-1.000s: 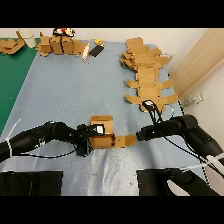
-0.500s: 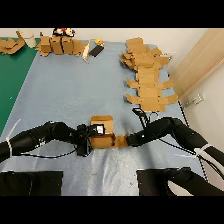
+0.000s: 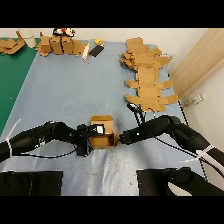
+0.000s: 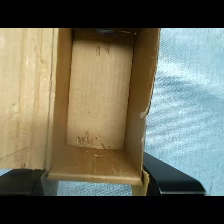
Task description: Fold the box.
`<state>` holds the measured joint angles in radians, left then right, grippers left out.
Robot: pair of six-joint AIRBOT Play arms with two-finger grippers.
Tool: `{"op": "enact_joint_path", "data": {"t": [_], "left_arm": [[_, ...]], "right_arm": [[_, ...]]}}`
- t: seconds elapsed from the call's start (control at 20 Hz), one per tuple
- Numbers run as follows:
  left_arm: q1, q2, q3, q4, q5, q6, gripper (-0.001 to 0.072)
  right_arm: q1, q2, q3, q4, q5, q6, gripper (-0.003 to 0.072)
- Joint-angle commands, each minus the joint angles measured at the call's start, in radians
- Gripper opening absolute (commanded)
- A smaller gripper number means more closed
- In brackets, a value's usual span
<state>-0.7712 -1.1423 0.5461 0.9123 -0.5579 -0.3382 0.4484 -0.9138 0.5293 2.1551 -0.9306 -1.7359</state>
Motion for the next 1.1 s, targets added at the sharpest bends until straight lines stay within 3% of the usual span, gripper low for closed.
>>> {"op": "enact_joint_path", "data": {"t": [0.0,0.25,0.35,0.45,0.5,0.6,0.85,1.05], "left_arm": [[0.000,-0.001,0.000,0.000,0.000,0.000,0.0459],[0.000,-0.001,0.000,0.000,0.000,0.000,0.0460],[0.000,-0.001,0.000,0.000,0.000,0.000,0.0459],[0.000,-0.001,0.000,0.000,0.000,0.000,0.0459],[0.000,-0.001,0.000,0.000,0.000,0.000,0.0459],[0.000,-0.001,0.000,0.000,0.000,0.000,0.0460],[0.000,-0.001,0.000,0.000,0.000,0.000,0.0459],[0.000,-0.001,0.000,0.000,0.000,0.000,0.0459]], "right_arm": [[0.033,0.007,0.035,0.007,0.029,0.027,0.0173],[0.058,0.007,0.039,0.011,0.054,0.053,0.0183],[0.074,0.002,0.039,0.016,0.066,0.053,0.0302],[0.098,-0.014,0.039,0.013,0.079,0.053,0.0313],[0.105,-0.029,0.039,0.011,0.080,0.053,0.0376],[0.124,-0.053,0.046,-0.003,0.093,0.089,0.0388],[0.227,-0.111,0.144,-0.256,0.049,0.378,0.0388],[0.335,-0.200,0.261,-0.496,-0.100,0.669,0.0387]]}}
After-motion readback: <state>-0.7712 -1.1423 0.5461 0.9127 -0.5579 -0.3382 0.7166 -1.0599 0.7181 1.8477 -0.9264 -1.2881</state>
